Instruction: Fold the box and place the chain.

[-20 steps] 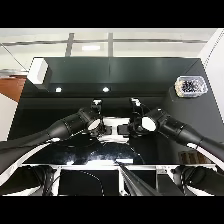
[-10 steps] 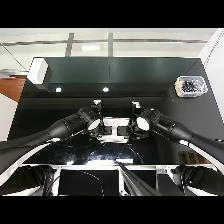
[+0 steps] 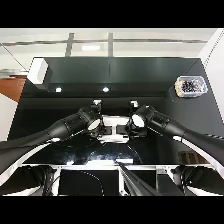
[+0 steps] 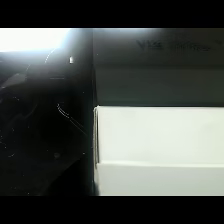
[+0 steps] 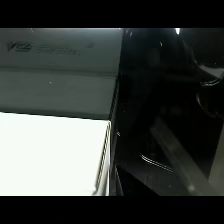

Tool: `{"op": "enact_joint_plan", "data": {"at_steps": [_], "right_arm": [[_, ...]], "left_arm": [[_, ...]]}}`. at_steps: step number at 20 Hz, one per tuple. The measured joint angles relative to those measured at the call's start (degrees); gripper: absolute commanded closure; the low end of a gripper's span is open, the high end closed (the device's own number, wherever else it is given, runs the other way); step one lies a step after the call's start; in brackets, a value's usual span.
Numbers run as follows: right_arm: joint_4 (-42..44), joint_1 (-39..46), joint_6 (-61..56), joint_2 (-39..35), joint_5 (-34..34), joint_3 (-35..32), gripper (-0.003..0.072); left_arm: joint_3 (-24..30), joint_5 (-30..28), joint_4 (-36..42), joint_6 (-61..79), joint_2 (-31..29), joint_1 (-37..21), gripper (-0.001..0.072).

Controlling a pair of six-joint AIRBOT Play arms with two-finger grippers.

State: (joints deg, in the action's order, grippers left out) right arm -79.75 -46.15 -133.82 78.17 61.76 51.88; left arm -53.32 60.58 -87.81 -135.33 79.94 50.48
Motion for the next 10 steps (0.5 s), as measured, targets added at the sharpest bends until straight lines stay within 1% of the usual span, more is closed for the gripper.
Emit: {"op": "enact_joint_plan", "data": {"at_steps": [2,3,4,6,7,8,10], "right_arm": [[-0.3,-0.2,-0.4,0.6,-0.2,0.4,0.0509],[-0.4,-0.2,-0.6,0.8,-0.3,0.5,0.0523],[-0.4,-0.3,-0.6,1.0,-0.4,0.7,0.0558],[-0.5,-0.3,-0.8,1.3,-0.5,0.8,0.0559],[-0.5,-0.3,-0.8,1.4,-0.6,0.9,0.0626],[-0.7,-0.3,-0.8,1.4,-0.6,0.9,0.0641],[-0.9,-0.3,-0.9,1.5,-0.5,0.9,0.0643]], "left_arm": [[0.0,0.0,0.0,0.0,0.0,0.0,0.0681],[0.0,0.0,0.0,0.0,0.0,0.0,0.0681],[0.0,0.0,0.0,0.0,0.0,0.0,0.0682],[0.0,0.0,0.0,0.0,0.0,0.0,0.0682],[0.0,0.0,0.0,0.0,0.0,0.0,0.0681],[0.0,0.0,0.0,0.0,0.0,0.0,0.0681],[0.0,0.0,0.0,0.1,0.0,0.0,0.0681]]}}
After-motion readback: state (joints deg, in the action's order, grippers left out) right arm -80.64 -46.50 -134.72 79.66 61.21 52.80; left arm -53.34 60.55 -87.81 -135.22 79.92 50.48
